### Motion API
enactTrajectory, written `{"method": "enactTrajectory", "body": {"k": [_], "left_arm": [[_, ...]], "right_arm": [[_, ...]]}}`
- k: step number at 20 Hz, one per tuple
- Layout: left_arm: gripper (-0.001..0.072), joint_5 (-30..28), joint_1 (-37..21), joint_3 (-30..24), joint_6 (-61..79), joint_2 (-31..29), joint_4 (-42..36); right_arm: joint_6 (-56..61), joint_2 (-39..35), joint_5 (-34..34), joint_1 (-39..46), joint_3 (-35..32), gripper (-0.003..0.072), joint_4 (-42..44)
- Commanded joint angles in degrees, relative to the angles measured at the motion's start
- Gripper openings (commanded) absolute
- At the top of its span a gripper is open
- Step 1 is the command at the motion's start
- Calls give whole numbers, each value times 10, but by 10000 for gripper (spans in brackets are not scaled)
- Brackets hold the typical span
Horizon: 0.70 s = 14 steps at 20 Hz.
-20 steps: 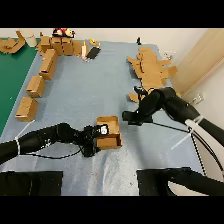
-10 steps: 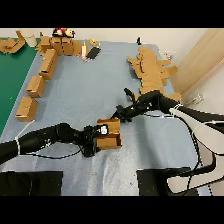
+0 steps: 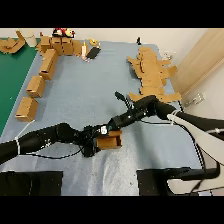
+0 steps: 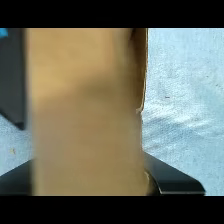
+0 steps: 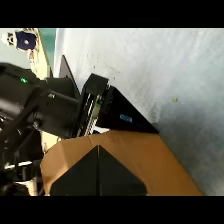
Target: Fold the box.
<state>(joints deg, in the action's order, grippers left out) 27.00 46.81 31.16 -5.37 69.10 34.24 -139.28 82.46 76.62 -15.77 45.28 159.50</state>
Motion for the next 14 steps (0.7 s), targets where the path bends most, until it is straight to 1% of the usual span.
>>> {"method": "enactTrajectory", "body": {"k": [1, 5, 8, 14], "left_arm": [[449, 0, 0, 0, 0, 0, 0], [448, 0, 0, 0, 0, 0, 0], [448, 0, 0, 0, 0, 0, 0], [448, 0, 0, 0, 0, 0, 0]], "right_arm": [[-54, -72, -69, -20, -66, 2, -12], [-58, -167, -145, -63, -116, 3, -66], [-58, -230, -191, -89, -141, 3, -90], [-58, -313, -226, -144, -151, 4, -188]]}}
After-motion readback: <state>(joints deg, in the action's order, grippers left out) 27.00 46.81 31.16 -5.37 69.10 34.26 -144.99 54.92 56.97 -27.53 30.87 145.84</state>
